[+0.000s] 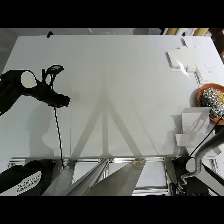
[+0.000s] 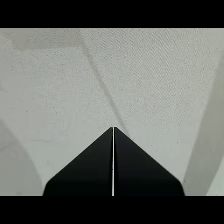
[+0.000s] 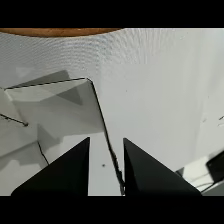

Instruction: Fold the box and place the chain.

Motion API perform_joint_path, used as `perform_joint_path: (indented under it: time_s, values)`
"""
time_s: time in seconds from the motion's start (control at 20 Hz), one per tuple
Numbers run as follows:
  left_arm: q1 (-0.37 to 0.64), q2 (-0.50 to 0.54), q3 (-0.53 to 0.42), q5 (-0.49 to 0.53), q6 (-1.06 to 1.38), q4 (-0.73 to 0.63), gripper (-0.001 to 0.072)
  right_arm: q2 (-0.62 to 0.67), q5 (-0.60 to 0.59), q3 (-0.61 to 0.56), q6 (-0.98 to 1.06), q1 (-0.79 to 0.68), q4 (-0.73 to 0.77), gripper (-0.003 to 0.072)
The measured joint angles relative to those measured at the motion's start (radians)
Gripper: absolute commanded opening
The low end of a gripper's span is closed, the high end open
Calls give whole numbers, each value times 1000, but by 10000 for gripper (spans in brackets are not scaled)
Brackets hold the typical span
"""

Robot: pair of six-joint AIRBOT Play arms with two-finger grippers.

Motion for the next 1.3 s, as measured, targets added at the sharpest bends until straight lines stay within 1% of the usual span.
perform_joint_path:
  time_s: [0.05,0.15,0.3,0.5,0.65,0.8,0.9,1.05,1.2,1.3]
  values:
    - [0,0,0,0,0,0,13,-3,1,0,3,-8,-3,98]
    - [0,0,0,0,0,0,13,-7,3,0,5,-18,-4,20]
    - [0,0,0,0,0,0,13,-1,22,0,13,6,-1,20]
    - [0,0,0,0,0,0,13,68,77,0,11,130,39,19]
    - [0,0,0,0,0,0,13,156,124,-3,11,248,144,18]
    - [0,0,0,0,0,0,13,268,143,-35,12,367,316,18]
    - [0,0,0,0,0,0,13,354,135,-80,28,452,425,18]
    - [0,0,0,0,0,0,13,497,85,-156,98,597,552,18]
    - [0,0,0,0,0,0,13,602,50,-196,160,740,601,18]
    - [0,0,0,9,0,-3,13,637,37,-208,187,822,615,19]
